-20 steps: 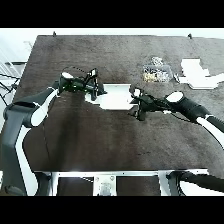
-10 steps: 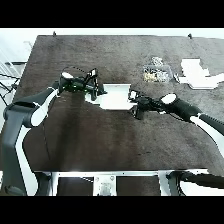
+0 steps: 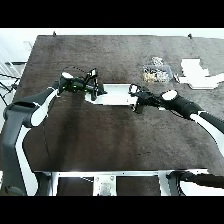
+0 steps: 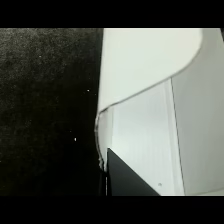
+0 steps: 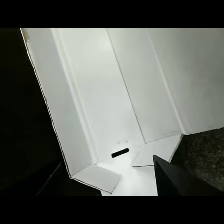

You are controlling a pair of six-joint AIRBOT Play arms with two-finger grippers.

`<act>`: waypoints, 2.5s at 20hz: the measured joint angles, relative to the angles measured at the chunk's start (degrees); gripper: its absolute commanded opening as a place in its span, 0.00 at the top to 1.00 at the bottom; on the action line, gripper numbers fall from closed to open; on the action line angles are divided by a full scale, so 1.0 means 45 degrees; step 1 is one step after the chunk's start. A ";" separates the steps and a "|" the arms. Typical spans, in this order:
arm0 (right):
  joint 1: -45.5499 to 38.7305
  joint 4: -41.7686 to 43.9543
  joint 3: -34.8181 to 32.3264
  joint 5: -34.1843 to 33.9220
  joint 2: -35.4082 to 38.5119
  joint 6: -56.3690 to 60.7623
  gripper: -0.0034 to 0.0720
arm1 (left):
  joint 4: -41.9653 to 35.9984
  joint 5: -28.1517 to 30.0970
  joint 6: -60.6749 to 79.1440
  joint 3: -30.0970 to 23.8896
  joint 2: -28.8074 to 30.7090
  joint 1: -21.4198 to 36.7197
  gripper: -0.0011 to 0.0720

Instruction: Fold the box and place the chain.

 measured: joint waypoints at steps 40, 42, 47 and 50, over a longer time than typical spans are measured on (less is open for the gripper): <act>-0.2225 0.0321 0.6630 0.7781 -0.5940 -0.1030 0.08 | 0.0000 -0.0005 0.0000 -0.0010 0.0000 0.0000 0.96; -0.2229 0.0379 0.6878 0.8072 -0.6241 -0.1059 0.08 | 0.0000 -0.0010 0.0000 -0.0005 0.0000 0.0000 0.96; -0.2234 0.1093 0.7116 0.8476 -0.6615 -0.1569 0.08 | 0.0000 -0.0005 0.0000 -0.0010 0.0000 0.0000 0.96; -0.2234 0.1292 0.7150 0.8558 -0.6815 -0.1681 0.08 | 0.0000 -0.0010 0.0000 -0.0010 0.0000 0.0000 0.96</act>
